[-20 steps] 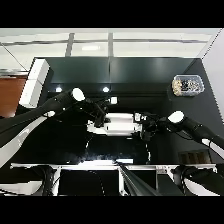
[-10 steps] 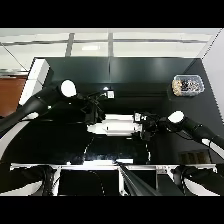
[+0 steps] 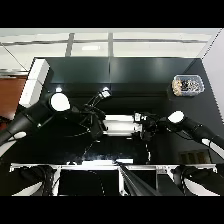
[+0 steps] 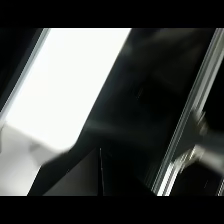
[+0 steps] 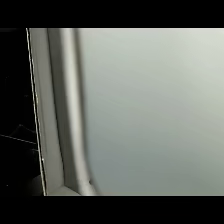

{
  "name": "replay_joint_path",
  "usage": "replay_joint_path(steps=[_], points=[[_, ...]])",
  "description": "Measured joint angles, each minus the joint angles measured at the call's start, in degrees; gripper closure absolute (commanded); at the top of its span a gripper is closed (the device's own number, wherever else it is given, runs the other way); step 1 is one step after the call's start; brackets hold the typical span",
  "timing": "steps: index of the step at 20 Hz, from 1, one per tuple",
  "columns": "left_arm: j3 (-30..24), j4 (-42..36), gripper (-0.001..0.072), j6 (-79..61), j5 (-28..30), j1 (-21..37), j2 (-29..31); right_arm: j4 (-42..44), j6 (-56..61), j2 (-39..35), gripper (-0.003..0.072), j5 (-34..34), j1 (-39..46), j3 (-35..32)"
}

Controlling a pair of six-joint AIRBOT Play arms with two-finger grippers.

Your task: Fold the box and place the chain.

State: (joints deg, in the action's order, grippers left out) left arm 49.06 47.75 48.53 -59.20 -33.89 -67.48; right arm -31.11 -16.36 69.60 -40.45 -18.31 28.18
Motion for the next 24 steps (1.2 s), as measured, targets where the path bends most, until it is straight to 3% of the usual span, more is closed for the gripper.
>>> replay_joint_path(steps=[5, 8, 14, 17, 21, 24], points=[[-4.2, -16.8, 0.0683, -6.6, 22.4, -0.3, -0.7, 0.0, 0.0, 0.0, 0.0479, 0.0, 0.0, 0.0], [-3.9, -18.0, 0.0683, -8.3, 28.5, 0.6, -4.9, 0.0, 0.0, 0.0, 0.0479, 0.0, 0.0, 0.0], [0.6, -12.4, 0.0683, -8.4, 23.2, 1.2, -15.2, 0.0, 0.0, 0.0, 0.0479, 0.0, 0.0, 0.0], [2.8, -9.2, 0.0683, -8.2, 20.1, 1.7, -16.9, 0.0, 0.0, 0.0, 0.0479, -0.1, 0.0, 0.0], [5.6, -5.0, 0.0685, -6.6, 12.1, 4.9, -13.9, 0.0, -0.1, 0.0, 0.0479, -0.1, 0.0, 0.0], [2.5, -1.7, 0.0683, -3.5, 7.1, 9.4, -7.5, 0.0, 0.0, 0.0, 0.0479, 0.0, 0.0, 0.0]])
